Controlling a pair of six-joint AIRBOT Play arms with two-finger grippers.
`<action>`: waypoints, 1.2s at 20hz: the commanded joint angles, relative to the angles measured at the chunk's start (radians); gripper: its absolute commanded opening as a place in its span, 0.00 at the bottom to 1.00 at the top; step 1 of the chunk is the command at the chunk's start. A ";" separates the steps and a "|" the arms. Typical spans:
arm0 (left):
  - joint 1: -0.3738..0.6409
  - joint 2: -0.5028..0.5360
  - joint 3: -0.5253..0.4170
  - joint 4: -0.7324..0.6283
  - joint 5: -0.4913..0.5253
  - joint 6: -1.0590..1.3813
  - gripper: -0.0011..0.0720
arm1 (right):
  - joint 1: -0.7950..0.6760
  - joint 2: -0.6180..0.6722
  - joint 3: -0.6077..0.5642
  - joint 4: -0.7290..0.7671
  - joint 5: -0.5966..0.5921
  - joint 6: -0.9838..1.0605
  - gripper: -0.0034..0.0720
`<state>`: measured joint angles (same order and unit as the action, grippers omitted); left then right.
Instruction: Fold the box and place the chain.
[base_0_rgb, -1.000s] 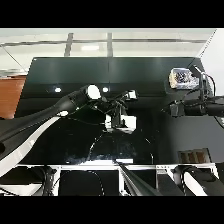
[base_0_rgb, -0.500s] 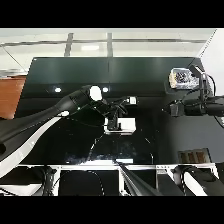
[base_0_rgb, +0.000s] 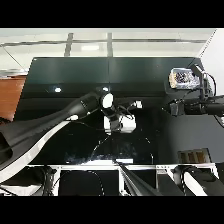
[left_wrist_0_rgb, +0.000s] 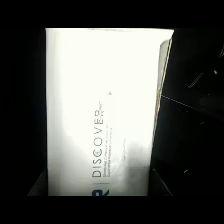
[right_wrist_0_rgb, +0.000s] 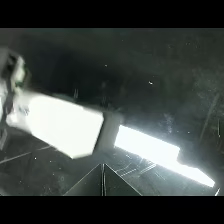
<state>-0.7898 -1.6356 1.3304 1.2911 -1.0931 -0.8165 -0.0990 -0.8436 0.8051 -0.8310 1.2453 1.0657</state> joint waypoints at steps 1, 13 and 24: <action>0.080 0.005 0.119 0.142 -0.143 -0.163 0.41 | -0.001 0.000 0.000 0.000 0.000 0.008 0.06; 0.975 -0.152 0.434 0.135 -0.091 -0.563 0.40 | -0.001 0.000 0.000 0.004 -0.079 0.031 0.06; 1.068 -0.490 0.746 0.185 -0.063 -0.405 0.61 | 0.000 0.000 0.000 0.011 -0.095 0.042 0.06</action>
<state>0.2714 -2.0773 2.0502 1.4570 -1.1706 -1.2396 -0.0990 -0.8436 0.8051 -0.8204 1.1526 1.1011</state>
